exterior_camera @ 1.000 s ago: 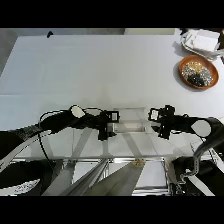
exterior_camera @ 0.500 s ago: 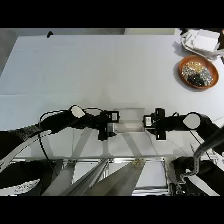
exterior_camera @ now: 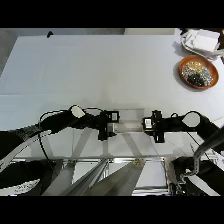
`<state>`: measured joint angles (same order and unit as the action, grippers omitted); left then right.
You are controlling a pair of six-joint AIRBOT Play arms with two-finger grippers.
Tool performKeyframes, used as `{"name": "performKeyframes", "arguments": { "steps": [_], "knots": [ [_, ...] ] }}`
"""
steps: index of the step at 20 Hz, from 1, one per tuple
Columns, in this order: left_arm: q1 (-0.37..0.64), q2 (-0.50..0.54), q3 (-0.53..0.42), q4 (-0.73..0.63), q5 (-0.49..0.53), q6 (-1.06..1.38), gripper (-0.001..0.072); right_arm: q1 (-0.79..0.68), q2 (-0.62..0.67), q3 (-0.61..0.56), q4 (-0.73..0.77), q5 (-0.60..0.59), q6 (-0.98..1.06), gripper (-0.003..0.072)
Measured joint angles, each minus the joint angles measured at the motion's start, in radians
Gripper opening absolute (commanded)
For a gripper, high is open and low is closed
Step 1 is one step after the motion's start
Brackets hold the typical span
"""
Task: Fold the box and place the chain.
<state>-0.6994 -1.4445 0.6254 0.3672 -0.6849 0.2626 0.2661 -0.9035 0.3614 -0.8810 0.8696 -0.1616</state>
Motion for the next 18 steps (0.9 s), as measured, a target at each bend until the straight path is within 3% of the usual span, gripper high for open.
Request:
{"name": "performKeyframes", "arguments": {
  "steps": [1, 14, 16, 18],
  "knots": [
    [0.0, 0.0, 0.0, 0.0, 0.0, 0.0, 0.0311, 0.0, 0.0, 0.0, 0.006, 0.0, -0.007, 0.0168],
    [0.0, 0.0, 0.0, 0.003, -0.001, 0.001, 0.0311, 0.095, -0.036, 0.0, 0.043, -0.106, -0.032, 0.0152],
    [0.0, 0.0, 0.0, 0.002, -0.001, 0.001, 0.0311, 0.114, -0.052, 0.0, 0.048, -0.128, -0.032, 0.0054],
    [0.0, 0.0, 0.0, 0.001, -0.001, 0.0, 0.0311, 0.129, -0.07, 0.0, 0.061, -0.14, -0.03, 0.0061]
  ]
}}
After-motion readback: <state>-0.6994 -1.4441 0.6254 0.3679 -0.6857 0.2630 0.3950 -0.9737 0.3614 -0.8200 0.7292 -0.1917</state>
